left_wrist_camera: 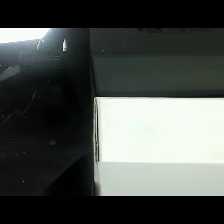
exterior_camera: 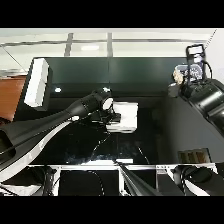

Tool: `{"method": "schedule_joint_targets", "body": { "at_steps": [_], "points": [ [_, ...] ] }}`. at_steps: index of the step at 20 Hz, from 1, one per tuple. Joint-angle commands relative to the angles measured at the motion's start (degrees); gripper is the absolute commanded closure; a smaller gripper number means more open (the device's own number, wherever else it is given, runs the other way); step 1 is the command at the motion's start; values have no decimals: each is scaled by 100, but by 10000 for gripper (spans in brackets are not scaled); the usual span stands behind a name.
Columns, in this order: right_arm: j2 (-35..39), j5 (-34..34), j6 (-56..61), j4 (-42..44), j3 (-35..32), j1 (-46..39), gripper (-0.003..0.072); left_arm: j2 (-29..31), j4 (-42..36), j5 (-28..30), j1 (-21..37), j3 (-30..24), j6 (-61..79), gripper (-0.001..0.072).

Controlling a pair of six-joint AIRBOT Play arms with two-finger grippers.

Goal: Fold the box and place the chain.

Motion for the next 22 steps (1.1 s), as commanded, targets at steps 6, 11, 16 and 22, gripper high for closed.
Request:
{"method": "schedule_joint_targets", "body": {
  "at_steps": [6, 11, 16, 22],
  "points": [
    [-2618, -1512, 55, 2664, 1360, -3062, -34, -4, 2, 17, 7, -2, 0, 686],
    [-5001, 72, -1377, 4155, 4588, -3893, -34, -4, 7, 13, 9, -2, 0, 686],
    [-6255, 376, -1539, 3980, 6175, -4065, -34, -4, 4, 2, 44, -2, 0, 687],
    [-6581, -188, -1591, 3386, 6404, -4065, -34, -4, 0, -2, 42, -2, 0, 686]
  ]
}}
